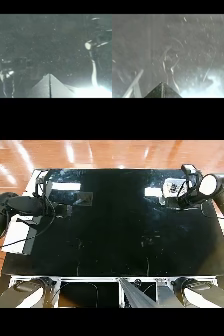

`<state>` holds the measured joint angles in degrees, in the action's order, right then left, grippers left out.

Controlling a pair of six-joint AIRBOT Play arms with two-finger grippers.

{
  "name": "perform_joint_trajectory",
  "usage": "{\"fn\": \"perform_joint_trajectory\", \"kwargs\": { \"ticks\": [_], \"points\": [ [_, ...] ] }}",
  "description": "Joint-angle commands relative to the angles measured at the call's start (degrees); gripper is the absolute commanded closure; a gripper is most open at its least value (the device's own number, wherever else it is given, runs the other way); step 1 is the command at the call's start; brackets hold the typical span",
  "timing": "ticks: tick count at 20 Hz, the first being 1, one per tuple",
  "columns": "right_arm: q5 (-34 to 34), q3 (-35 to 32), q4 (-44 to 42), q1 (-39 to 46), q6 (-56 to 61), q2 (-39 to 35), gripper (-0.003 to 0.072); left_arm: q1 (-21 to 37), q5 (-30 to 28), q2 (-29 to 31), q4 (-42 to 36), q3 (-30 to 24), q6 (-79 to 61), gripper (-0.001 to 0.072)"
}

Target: Fold the box and place the chain.

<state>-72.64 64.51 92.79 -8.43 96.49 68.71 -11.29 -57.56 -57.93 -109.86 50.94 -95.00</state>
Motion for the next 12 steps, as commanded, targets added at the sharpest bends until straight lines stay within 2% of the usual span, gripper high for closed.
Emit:
{"fn": "perform_joint_trajectory", "kwargs": {
  "ticks": [1, 3, 12],
  "points": [
    [-2.78, -1.60, 0.66, 0.46, 1.18, 0.07, 0.0658, -2.36, 0.92, -1.79, 6.84, 1.68, 3.30, 0.0693],
    [-2.78, -1.60, 0.66, 0.46, 1.18, 0.07, 0.0658, -2.56, 1.70, -2.38, 11.39, 2.82, 5.38, 0.0692],
    [-2.78, -1.60, 0.66, 0.46, 1.18, 0.04, 0.0658, -2.05, 0.20, -2.29, 11.23, 2.82, 5.49, 0.0691]
  ]
}}
